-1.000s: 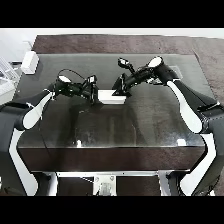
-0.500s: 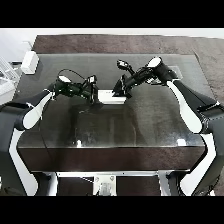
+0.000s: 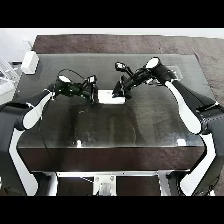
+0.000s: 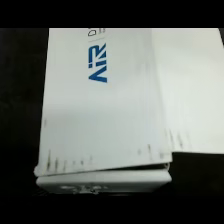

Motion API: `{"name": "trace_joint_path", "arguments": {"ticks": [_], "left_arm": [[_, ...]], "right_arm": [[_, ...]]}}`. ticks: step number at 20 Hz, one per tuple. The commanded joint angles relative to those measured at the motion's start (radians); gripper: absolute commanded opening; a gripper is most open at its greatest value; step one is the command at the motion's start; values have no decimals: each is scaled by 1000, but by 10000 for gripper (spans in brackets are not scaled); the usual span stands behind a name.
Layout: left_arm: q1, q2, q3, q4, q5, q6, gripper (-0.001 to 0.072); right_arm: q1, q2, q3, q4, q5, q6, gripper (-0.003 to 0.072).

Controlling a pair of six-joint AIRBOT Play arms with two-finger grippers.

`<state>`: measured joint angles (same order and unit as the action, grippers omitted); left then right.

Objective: Fold the box and place the chain.

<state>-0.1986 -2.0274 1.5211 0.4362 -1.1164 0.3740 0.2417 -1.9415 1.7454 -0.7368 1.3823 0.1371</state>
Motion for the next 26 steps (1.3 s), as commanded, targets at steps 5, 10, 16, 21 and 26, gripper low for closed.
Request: {"name": "trace_joint_path", "arguments": {"ticks": [5,10,16,21,26], "left_arm": [[1,0,1,0,-1,1,408],[1,0,1,0,-1,1,408],[1,0,1,0,-1,1,408],[1,0,1,0,-1,1,408],[1,0,1,0,-1,0,408]], "right_arm": [[1,8,17,-8,-11,-7,334],[0,37,16,-7,-1,-9,365],[-2,40,-39,3,60,1,265],[-17,40,-56,29,14,-3,265],[-93,63,-73,143,31,-34,261]]}}
